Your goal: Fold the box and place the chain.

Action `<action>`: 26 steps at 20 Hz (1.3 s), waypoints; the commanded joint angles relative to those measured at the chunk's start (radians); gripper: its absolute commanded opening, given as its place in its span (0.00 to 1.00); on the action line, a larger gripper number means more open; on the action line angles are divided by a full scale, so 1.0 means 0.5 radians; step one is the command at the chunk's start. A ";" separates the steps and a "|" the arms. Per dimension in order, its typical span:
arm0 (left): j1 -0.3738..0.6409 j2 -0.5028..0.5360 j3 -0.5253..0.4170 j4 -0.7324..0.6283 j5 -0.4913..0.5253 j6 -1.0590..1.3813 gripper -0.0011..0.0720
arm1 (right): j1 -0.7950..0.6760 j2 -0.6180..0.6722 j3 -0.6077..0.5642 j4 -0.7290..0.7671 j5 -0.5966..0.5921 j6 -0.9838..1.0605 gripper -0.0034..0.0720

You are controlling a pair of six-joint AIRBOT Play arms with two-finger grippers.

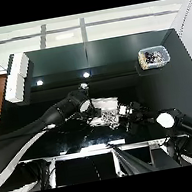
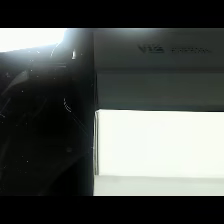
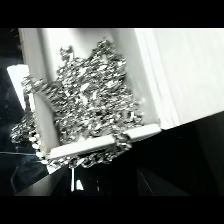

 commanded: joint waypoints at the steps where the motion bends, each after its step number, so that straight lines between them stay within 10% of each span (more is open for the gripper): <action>1: 0.001 -0.001 0.001 0.000 -0.003 0.000 0.06 | 0.003 -0.046 -0.001 0.060 -0.100 -0.006 0.68; 19: 0.001 -0.001 0.001 0.000 -0.003 0.000 0.06 | 0.003 -0.162 -0.001 0.100 -0.118 -0.006 0.68; 20: 0.001 -0.001 0.001 0.000 -0.003 0.000 0.06 | 0.003 -0.162 -0.001 0.099 -0.118 -0.006 0.66; 21: 0.001 -0.001 0.001 0.001 -0.003 0.000 0.06 | 0.003 -0.162 0.000 0.100 -0.108 -0.006 0.38; 22: 0.001 -0.001 0.001 0.001 -0.003 0.000 0.06 | 0.002 -0.162 0.000 0.098 -0.097 -0.007 0.32; 26: 0.001 -0.001 0.001 0.000 -0.003 0.000 0.06 | 0.002 -0.162 0.000 0.090 -0.064 -0.005 0.32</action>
